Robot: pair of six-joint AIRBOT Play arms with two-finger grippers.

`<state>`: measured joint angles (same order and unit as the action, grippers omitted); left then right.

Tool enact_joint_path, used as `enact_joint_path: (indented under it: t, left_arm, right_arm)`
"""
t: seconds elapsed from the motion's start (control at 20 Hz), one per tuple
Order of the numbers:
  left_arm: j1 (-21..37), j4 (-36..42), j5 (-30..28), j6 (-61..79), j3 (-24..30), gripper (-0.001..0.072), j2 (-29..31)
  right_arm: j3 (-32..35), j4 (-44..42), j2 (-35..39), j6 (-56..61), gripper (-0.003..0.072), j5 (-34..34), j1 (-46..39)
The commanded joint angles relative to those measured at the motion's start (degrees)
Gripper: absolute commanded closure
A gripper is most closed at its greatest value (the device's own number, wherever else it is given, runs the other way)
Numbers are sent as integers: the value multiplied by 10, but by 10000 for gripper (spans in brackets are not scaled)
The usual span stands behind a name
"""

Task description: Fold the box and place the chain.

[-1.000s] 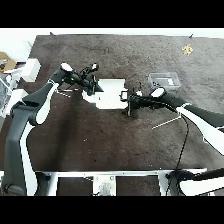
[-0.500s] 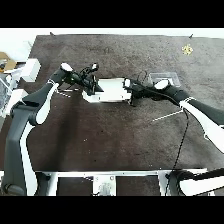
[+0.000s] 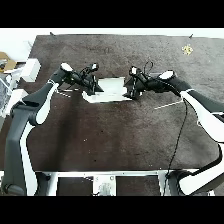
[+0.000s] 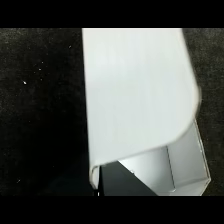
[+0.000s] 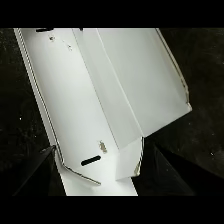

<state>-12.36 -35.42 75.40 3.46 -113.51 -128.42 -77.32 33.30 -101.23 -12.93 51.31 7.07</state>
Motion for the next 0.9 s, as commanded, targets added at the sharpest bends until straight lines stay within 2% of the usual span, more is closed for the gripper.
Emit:
enact_joint_path:
  t: [0.0, 0.55, 0.85]
  left_arm:
    - [0, 0, 0, 0, 0, 697, 0]
    - [0, 0, 0, 0, 0, 697, 0]
    - [0, 0, 0, 0, 0, 697, 0]
  right_arm:
    - [-50, -1, -44, 8, 8, 43, -4]
    - [-137, -3, -129, 0, 9, 154, -11]
    - [-146, -6, -153, -19, 9, 181, -9]
